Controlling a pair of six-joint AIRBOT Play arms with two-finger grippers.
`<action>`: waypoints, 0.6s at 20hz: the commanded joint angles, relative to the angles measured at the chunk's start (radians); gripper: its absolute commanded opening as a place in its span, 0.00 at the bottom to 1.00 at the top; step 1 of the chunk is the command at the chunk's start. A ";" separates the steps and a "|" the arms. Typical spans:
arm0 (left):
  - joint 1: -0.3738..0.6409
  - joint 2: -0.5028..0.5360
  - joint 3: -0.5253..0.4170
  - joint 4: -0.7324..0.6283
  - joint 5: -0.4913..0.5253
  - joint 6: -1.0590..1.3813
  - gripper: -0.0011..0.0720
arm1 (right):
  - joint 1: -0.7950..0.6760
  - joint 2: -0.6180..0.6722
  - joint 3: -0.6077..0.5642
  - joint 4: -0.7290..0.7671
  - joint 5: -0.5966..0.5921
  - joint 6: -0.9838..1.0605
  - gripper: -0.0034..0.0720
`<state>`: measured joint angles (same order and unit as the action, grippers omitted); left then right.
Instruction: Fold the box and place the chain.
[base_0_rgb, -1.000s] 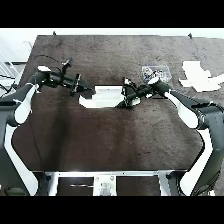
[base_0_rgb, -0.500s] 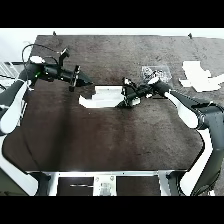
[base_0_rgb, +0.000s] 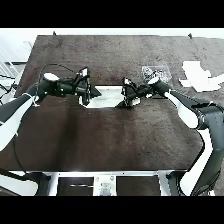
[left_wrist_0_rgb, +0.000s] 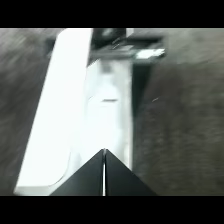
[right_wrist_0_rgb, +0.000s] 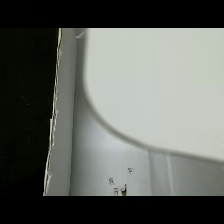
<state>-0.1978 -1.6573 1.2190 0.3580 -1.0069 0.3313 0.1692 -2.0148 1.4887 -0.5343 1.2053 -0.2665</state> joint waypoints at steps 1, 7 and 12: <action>-0.014 0.003 -0.022 -0.021 0.147 0.010 0.03 | 0.001 0.000 0.000 0.000 0.000 0.000 0.82; -0.014 -0.090 0.138 -0.066 0.196 -0.010 0.03 | 0.001 0.000 0.000 0.000 0.000 0.000 0.82; -0.014 -0.163 0.160 -0.059 0.173 -0.043 0.03 | 0.001 0.000 0.000 0.000 0.000 0.000 0.82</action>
<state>-0.2119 -1.7821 1.3602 0.2974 -0.8310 0.3096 0.1692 -2.0148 1.4891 -0.5339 1.2053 -0.2661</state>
